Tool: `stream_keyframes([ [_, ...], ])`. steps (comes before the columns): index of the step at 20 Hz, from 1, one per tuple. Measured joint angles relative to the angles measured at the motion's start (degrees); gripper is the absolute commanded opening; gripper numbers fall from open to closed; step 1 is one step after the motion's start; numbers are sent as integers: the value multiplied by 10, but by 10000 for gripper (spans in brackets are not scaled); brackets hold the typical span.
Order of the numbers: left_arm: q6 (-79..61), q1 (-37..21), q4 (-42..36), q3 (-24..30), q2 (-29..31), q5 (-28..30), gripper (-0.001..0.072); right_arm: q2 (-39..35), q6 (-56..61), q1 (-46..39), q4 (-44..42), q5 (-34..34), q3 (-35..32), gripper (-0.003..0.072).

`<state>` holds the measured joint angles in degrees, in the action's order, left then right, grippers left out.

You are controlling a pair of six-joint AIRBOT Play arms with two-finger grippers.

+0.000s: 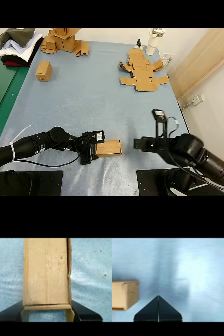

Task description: Fold the box.

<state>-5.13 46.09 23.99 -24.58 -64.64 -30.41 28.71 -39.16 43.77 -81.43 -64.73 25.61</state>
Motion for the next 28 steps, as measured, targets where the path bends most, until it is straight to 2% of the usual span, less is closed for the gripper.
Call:
stream_keyframes([
  [4, 0, 0, 0, 0, 0, 0, 457, -1, 8, -44, 7, -64, 15, 4],
  [12, 4, 0, 0, -12, 0, 4, 457, 30, 20, -60, 5, -55, 20, 4],
  [17, 108, -33, 25, -31, 26, 12, 458, 68, 22, -61, 2, -52, 20, 4],
  [19, 203, -81, 84, -37, 49, 35, 458, 80, 23, -61, 3, -51, 20, 4],
  [21, 316, -155, 173, -41, 73, 54, 458, 86, 23, -61, 5, -47, 20, 4],
  [24, 468, -312, 297, -50, 94, 59, 458, 92, 23, -61, 7, -36, 20, 4],
  [26, 521, -413, 341, -60, 94, 56, 458, 94, 23, -61, 7, -22, 19, 4],
  [28, 548, -490, 366, -76, 79, 54, 458, 95, 23, -61, 9, -2, 19, 4],
])
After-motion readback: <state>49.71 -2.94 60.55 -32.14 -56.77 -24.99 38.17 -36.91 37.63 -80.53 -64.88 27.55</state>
